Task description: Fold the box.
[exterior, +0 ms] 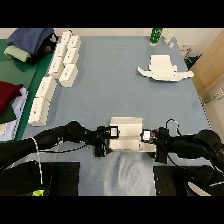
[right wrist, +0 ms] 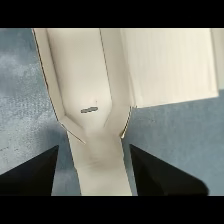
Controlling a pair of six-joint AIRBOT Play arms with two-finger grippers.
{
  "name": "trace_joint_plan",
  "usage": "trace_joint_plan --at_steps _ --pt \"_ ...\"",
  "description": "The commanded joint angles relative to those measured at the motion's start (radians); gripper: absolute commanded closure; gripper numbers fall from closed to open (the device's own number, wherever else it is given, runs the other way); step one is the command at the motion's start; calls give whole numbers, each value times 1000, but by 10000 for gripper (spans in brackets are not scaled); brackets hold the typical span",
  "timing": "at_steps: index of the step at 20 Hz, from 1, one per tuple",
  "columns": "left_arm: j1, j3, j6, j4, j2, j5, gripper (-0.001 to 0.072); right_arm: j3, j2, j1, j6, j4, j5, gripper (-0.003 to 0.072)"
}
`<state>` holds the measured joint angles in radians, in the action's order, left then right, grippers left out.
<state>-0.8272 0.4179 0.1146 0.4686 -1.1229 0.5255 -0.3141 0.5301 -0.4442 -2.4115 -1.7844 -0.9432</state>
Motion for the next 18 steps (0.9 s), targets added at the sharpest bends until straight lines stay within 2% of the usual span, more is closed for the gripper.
trace_joint_plan --at_steps 1,7,8,9,12,14,16,17,18 --pt "0 1 0 0 1 0 192 35 0 -13 -17 14 110 -34" --pt "0 1 0 0 1 0 193 35 39 -13 -22 -38 162 -32" --pt "0 1 0 0 1 0 193 35 45 -13 -43 -49 165 -15" --pt "0 1 0 0 1 0 193 35 49 -13 -69 -70 168 43" --pt "0 1 0 0 1 0 192 35 51 -20 -134 -135 169 54" --pt "-1 1 0 0 1 0 192 35 56 -44 -134 -133 177 140" --pt "0 1 0 0 1 0 193 35 77 -64 -134 -124 203 173" --pt "0 1 0 0 1 0 192 35 89 -70 -138 -122 216 224" --pt "0 1 0 0 1 0 193 35 98 -71 -140 -123 228 357"
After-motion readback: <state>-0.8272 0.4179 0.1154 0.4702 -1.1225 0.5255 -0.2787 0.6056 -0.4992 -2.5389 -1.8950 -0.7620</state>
